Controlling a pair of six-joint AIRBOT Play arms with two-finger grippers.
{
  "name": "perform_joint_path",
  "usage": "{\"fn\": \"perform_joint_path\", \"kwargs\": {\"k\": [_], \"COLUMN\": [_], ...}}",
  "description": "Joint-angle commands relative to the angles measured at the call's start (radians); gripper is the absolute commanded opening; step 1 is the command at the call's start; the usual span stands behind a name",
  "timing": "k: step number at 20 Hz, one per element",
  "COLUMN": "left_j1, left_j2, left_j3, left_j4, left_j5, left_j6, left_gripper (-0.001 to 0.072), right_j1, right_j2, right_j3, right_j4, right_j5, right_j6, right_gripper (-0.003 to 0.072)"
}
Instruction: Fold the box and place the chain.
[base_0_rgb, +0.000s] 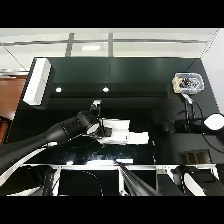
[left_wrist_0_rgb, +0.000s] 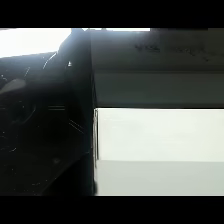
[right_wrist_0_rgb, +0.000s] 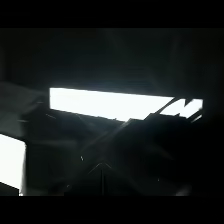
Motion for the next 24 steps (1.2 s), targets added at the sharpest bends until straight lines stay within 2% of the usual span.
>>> {"fn": "perform_joint_path", "kwargs": {"k": [1,7,10,13,14,16,17,19,24], "left_j1": [0.001,0.001,0.001,0.001,0.001,0.001,0.001,0.001,0.001], "left_j2": [-0.001,-0.001,-0.001,-0.001,-0.001,-0.001,-0.001,-0.001,-0.001], "left_j3": [0.0,0.0,0.0,0.0,0.0,0.0,0.0,0.0,0.0], "left_j4": [0.001,0.001,0.001,0.001,0.001,0.001,0.001,0.001,0.001], "left_j5": [-0.002,-0.002,-0.002,-0.002,-0.002,-0.002,-0.002,-0.002,-0.002], "left_j6": [-0.001,-0.001,-0.001,-0.001,-0.001,-0.001,-0.001,-0.001,-0.001], "left_gripper": [0.0027,0.0027,0.0027,0.0027,0.0027,0.0027,0.0027,0.0027,0.0027], "right_j1": [-0.096,0.167,0.254,0.26,0.254,0.251,0.252,0.258,0.361], "right_j2": [-0.029,-0.21,-0.228,-0.228,-0.228,-0.228,-0.228,-0.228,-0.229], "right_j3": [-0.135,-0.16,-0.153,-0.084,-0.056,-0.006,0.011,0.019,0.019], "right_j4": [0.251,0.498,0.604,0.609,0.606,0.603,0.605,0.613,0.576], "right_j5": [-0.014,-0.004,-0.068,-0.036,-0.007,0.06,0.095,0.123,0.008], "right_j6": [0.071,-0.142,-0.235,-0.254,-0.259,-0.259,-0.259,-0.251,-0.179], "right_gripper": [0.0011,0.0012,0.0013,0.0015,0.0042,0.0518,0.0606,0.0606,0.0602]}}
